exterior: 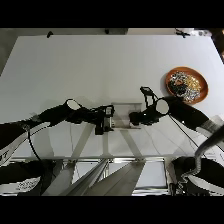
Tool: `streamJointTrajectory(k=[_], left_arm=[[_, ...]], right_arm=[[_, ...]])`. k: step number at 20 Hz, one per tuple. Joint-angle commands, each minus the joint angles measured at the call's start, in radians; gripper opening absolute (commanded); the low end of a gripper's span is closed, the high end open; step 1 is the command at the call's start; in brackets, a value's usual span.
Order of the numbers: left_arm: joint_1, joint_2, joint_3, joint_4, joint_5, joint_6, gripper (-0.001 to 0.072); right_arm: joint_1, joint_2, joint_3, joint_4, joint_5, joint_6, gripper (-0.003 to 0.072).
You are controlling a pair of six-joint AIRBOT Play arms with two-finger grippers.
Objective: Fold the box and place the chain.
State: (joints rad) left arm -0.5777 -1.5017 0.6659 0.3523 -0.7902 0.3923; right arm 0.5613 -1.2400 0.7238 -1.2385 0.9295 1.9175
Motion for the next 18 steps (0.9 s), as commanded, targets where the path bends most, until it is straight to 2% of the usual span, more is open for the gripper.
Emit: streamJointTrajectory(k=[1, 8, 10, 12, 13, 14, 17, 18], left_arm=[[0.001, 0.001, 0.000, 0.000, 0.001, 0.000, 0.0372], [0.001, 0.001, 0.000, 0.000, 0.001, 0.000, 0.0372], [0.001, 0.001, 0.000, 0.000, 0.001, 0.000, 0.0372], [0.001, 0.001, 0.000, 0.000, 0.001, 0.000, 0.0372], [0.001, 0.001, 0.000, 0.000, 0.001, 0.000, 0.0372], [0.001, 0.001, 0.000, 0.000, 0.001, 0.000, 0.0372], [0.001, 0.001, 0.000, 0.000, 0.001, 0.000, 0.0372], [0.001, 0.001, 0.000, 0.000, 0.001, 0.000, 0.0372]], right_arm=[[0.048, -0.042, 0.040, -0.089, 0.019, 0.166, 0.0402], [0.098, -0.054, 0.049, -0.243, 0.039, 0.439, 0.0385], [0.098, -0.058, 0.049, -0.248, 0.052, 0.467, 0.0310], [0.098, -0.059, 0.049, -0.251, 0.053, 0.471, 0.0287], [0.098, -0.059, 0.049, -0.258, 0.053, 0.486, 0.0229], [0.098, -0.059, 0.049, -0.261, 0.051, 0.500, 0.0226], [0.098, -0.059, 0.049, -0.261, 0.047, 0.492, 0.0021], [0.101, -0.060, 0.049, -0.261, 0.047, 0.460, 0.0012]])
